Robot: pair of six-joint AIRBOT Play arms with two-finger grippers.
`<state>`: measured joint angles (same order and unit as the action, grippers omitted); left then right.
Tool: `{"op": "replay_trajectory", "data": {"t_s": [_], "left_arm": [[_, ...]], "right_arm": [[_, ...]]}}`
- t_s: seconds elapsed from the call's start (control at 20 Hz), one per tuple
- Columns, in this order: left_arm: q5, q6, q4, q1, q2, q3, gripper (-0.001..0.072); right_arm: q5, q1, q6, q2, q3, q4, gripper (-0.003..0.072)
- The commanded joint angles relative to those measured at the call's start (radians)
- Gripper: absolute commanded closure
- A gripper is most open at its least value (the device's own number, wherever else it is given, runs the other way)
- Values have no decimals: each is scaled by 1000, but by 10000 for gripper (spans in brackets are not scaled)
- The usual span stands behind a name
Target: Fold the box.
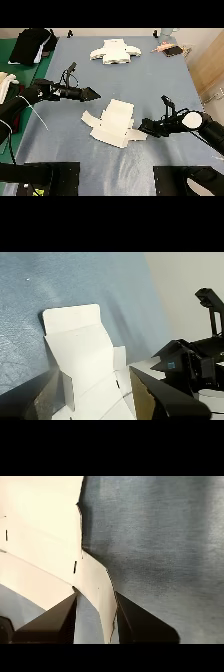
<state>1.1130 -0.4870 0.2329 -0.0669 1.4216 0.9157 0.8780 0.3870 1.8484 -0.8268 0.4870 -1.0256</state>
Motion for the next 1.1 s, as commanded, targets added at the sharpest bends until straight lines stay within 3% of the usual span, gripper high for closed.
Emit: {"op": "replay_trajectory", "data": {"t_s": [0.0, 0.35, 0.5, 0.55, 0.65, 0.7, 0.9, 1.05], "left_arm": [[5, 1, 0, 0, 0, 0, 54], [11, 2, 4, 0, 0, 0, 54], [24, 1, 14, 0, 0, 0, 54], [24, 2, 15, 0, 1, 0, 54], [24, 2, 15, 0, 0, 0, 54], [24, 2, 15, 0, 1, 0, 54], [25, -3, 46, 0, 1, 0, 55], [24, -24, 98, 0, 1, 0, 54]], "right_arm": [[-31, 66, 226, -1, -4, -143, 324], [-100, 278, 552, -1, -28, -259, 325], [-162, 315, 579, -9, -28, -279, 347], [-169, 325, 579, -16, -28, -278, 398], [-174, 336, 556, -35, -28, -278, 626], [-184, 338, 509, -45, -28, -275, 683], [-119, 330, 219, -52, -7, -270, 684], [-36, 305, 147, -51, 23, -373, 684]]}}
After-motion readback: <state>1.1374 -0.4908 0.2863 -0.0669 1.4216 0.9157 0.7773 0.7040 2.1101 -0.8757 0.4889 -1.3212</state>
